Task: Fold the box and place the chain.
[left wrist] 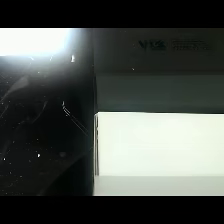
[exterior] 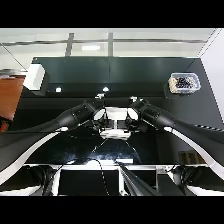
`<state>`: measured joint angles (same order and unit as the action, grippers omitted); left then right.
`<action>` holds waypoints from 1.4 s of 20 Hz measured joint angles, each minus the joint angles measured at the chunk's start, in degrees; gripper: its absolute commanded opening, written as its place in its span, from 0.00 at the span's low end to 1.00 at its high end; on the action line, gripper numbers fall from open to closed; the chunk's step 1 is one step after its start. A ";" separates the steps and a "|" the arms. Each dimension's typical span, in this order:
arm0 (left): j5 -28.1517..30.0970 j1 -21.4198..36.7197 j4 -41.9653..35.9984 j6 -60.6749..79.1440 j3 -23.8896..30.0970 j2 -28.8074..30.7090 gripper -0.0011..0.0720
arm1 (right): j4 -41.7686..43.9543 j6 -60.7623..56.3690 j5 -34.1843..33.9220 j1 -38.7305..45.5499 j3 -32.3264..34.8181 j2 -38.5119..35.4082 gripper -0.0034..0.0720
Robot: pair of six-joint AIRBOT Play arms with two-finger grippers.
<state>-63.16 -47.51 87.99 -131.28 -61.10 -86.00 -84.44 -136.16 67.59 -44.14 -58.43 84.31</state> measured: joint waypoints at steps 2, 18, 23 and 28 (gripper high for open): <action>0.00 0.00 0.02 -0.02 0.00 0.00 0.05 | -0.39 -0.09 0.59 0.00 -0.04 0.00 0.54; 0.04 0.00 -0.02 -0.07 0.00 0.00 0.05 | -2.38 0.31 0.50 -0.37 -2.12 -0.13 0.44; 0.07 0.00 -0.04 -0.07 0.00 0.00 0.05 | -3.72 0.31 1.57 -0.52 -2.21 0.20 0.44; 0.37 0.00 -0.26 -0.04 0.00 0.00 0.05 | -3.17 0.46 1.07 -0.66 -2.21 0.37 0.09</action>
